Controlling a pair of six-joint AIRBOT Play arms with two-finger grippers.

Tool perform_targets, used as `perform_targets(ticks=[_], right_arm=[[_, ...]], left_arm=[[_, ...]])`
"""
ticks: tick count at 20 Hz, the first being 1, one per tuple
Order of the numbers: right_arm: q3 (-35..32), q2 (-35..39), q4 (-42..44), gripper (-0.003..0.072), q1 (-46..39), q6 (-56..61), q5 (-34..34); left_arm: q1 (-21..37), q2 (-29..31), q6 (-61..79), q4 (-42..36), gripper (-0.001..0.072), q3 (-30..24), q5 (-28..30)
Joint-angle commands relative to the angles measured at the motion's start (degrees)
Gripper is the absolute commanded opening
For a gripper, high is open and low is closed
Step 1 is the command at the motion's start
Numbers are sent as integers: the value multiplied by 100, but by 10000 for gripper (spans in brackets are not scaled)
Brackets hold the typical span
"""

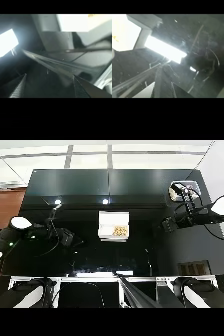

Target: Fold the box and place the chain.

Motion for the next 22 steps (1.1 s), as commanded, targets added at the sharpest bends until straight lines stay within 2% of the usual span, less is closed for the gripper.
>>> perform_targets(ticks=[1,5,6,11,14,15,22], right_arm=[[-2,2,168,254,4,26,-37],[-2,2,170,254,4,85,-17],[-2,2,166,254,4,83,-26],[-2,2,184,254,4,105,-24],[-2,2,186,254,4,105,-17],[-2,2,184,254,4,103,-17],[-2,2,205,254,4,103,-26]], left_arm=[[-413,-474,3759,-575,720,-35,632],[-1121,-597,4996,-568,720,299,2291],[-1176,-680,4972,-573,720,422,2387],[-1180,-1196,4975,-761,720,678,2175],[-1187,-1338,5023,-1180,720,675,1493],[-1231,-1412,5119,-1349,720,675,1449],[-1626,-1611,5318,-1502,720,680,1781]])
